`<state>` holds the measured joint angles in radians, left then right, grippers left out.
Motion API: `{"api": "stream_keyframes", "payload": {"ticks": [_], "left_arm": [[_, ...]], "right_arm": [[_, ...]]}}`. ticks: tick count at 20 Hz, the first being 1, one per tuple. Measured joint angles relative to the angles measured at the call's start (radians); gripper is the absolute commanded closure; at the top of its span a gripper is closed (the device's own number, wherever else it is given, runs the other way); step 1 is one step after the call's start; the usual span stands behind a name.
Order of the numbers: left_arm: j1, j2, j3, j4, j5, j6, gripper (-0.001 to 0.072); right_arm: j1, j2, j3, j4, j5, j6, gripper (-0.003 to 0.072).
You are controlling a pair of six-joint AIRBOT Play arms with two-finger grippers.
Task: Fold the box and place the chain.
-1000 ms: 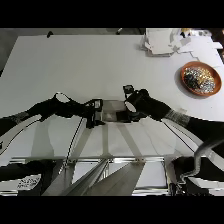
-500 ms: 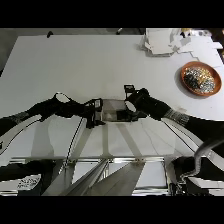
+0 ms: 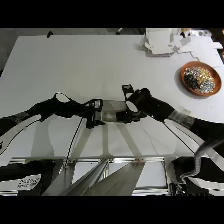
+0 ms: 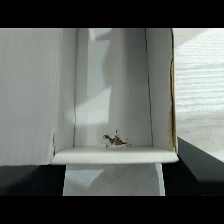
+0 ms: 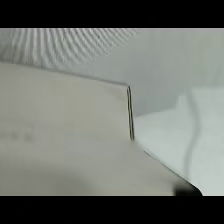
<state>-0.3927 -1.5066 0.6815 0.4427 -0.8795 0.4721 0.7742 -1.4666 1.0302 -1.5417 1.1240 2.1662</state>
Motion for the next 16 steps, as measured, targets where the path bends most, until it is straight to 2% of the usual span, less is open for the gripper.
{"api": "stream_keyframes", "payload": {"ticks": [4,6,9,12,16], "left_arm": [[0.000,0.000,0.000,-0.001,0.000,-0.001,0.0505],[0.000,0.000,0.000,-0.001,0.001,-0.001,0.0505],[0.000,0.000,0.000,-0.001,0.001,-0.001,0.0505],[0.000,0.000,0.000,-0.001,0.000,-0.001,0.0505],[0.000,0.000,0.000,-0.001,0.000,-0.002,0.0505]], "right_arm": [[0.000,0.103,0.000,-0.031,0.088,-0.094,0.0447],[-0.004,0.170,0.000,-0.055,0.145,-0.149,0.0512],[-0.052,0.260,0.008,-0.058,0.181,-0.236,0.0511],[-0.186,0.305,0.040,-0.068,0.233,-0.351,0.0511],[-0.455,0.315,0.087,-0.073,0.164,-0.505,0.0523]]}}
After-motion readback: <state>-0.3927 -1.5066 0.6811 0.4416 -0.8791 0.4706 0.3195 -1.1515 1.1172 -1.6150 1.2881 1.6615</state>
